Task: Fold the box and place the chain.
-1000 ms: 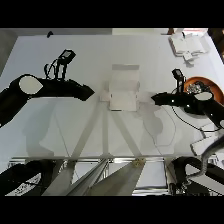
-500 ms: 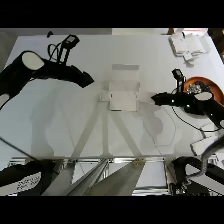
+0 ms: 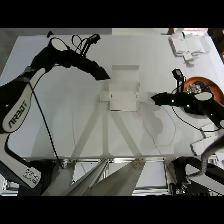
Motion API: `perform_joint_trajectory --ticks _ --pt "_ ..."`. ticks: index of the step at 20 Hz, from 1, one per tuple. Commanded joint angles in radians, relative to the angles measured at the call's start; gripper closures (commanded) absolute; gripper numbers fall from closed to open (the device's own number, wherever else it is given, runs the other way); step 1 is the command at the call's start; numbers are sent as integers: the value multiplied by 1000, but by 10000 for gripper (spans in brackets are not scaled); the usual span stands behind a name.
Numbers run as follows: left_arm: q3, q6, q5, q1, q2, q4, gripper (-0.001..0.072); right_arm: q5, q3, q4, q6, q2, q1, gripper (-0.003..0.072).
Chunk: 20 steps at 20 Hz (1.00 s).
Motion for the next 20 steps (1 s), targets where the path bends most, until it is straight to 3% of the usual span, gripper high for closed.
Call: perform_joint_trajectory --ticks 1,10,20 --pt "121 29 -27 -14 -105 -24 14 0 0 0 0 0 1 673" --pt "126 0 18 -42 -139 19 15 0 0 0 0 0 1 673" --pt "126 92 -40 -96 -139 45 36 0 0 0 0 0 1 673"
